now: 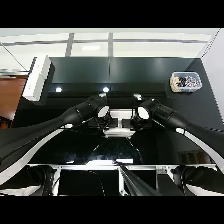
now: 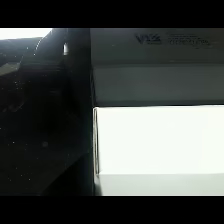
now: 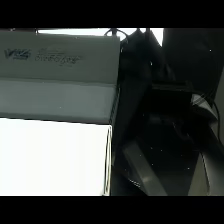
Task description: Fold the box and place the chain.
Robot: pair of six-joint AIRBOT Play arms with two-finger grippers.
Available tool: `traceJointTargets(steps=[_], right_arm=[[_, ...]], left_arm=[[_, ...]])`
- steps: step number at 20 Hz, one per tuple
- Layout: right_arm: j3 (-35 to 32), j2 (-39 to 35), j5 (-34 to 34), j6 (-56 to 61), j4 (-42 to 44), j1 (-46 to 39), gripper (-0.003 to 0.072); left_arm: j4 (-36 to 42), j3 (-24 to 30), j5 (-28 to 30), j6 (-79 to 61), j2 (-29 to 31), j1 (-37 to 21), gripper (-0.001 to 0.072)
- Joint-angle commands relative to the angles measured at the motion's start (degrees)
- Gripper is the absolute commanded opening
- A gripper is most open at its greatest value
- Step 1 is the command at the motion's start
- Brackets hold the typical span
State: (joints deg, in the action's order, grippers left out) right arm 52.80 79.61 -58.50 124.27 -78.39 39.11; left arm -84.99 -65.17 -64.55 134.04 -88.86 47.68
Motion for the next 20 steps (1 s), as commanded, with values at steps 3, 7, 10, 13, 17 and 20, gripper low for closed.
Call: traceJointTargets(steps=[3, 7, 10, 13, 17, 20], right_arm=[[0.04, 0.13, -0.24, 0.0, 0.33, 0.04, 0.0153], [0.04, 0.13, -0.26, -0.02, 0.35, 0.02, 0.011], [0.04, 0.13, -0.26, -0.17, 0.35, 0.04, 0.0018], [0.04, 0.09, 0.07, -0.17, 0.37, 0.02, 0.0147], [0.04, -2.19, -1.03, -3.54, 0.11, -1.29, 0.032], [0.02, -8.66, -5.07, -6.58, -5.77, -2.6, 0.032]], left_arm=[[-0.02, -0.04, -0.2, -0.09, -0.02, -0.04, 0.0031], [-0.02, -0.04, -0.17, -0.09, -0.02, -0.04, 0.0031], [-0.02, -0.04, -0.09, -0.09, -0.02, -0.04, 0.0031], [-0.04, -0.04, -0.11, -0.11, -0.02, -0.04, 0.0031], [-0.22, -0.04, -0.11, -0.11, -0.02, -0.04, 0.0031], [-0.5, -0.04, -0.24, -0.11, -0.02, -0.04, 0.0031]])
